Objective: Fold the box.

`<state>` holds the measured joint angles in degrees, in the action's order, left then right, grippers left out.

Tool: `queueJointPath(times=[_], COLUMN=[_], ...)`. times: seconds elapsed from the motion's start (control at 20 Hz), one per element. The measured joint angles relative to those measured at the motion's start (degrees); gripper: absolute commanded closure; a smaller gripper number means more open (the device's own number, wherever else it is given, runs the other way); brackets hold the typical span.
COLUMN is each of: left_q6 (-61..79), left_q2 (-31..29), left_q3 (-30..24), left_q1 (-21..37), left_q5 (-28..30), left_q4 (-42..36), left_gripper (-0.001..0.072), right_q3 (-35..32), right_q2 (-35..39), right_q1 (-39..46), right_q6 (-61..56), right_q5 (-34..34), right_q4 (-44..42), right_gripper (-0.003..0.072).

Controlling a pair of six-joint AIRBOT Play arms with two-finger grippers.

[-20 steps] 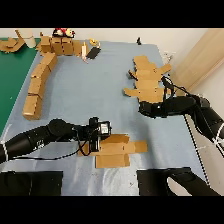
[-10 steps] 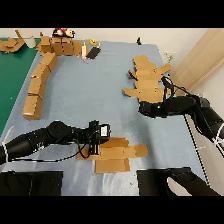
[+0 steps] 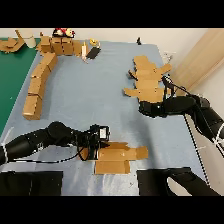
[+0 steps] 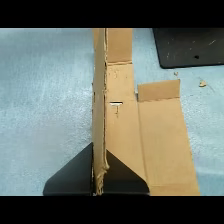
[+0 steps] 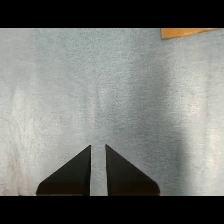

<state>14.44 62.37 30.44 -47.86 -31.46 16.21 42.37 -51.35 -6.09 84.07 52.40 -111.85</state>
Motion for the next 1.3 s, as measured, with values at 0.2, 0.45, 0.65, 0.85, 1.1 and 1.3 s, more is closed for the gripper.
queueJointPath(times=[0.2,0.45,0.65,0.85,1.1,1.3], left_q6=[-1.1,-2.1,-2.3,-2.4,-2.4,-2.4], left_q2=[0.0,0.0,0.0,0.0,0.0,0.0], left_q3=[-0.2,-0.2,-0.2,-0.2,-0.2,-0.2], left_q1=[0.0,0.0,0.1,0.1,0.1,0.1], left_q5=[-0.6,0.2,1.2,1.3,1.3,1.3], left_q4=[0.1,0.2,0.3,0.3,0.3,0.3], left_gripper=[0.0698,0.0698,0.0698,0.0698,0.0698,0.0698], right_q3=[0.0,-0.1,-2.3,-7.6,-13.7,-18.3], right_q2=[0.0,0.2,2.8,10.7,22.6,27.1], right_q1=[0.0,0.0,0.0,-0.1,-0.1,-2.7], right_q6=[0.0,0.0,-2.7,-5.0,1.6,12.5], right_q5=[0.3,6.6,16.8,26.8,31.0,31.6], right_q4=[0.0,0.7,1.1,-0.3,-6.4,-11.0], right_gripper=[0.068,0.0681,0.0681,0.0681,0.0681,0.0681])
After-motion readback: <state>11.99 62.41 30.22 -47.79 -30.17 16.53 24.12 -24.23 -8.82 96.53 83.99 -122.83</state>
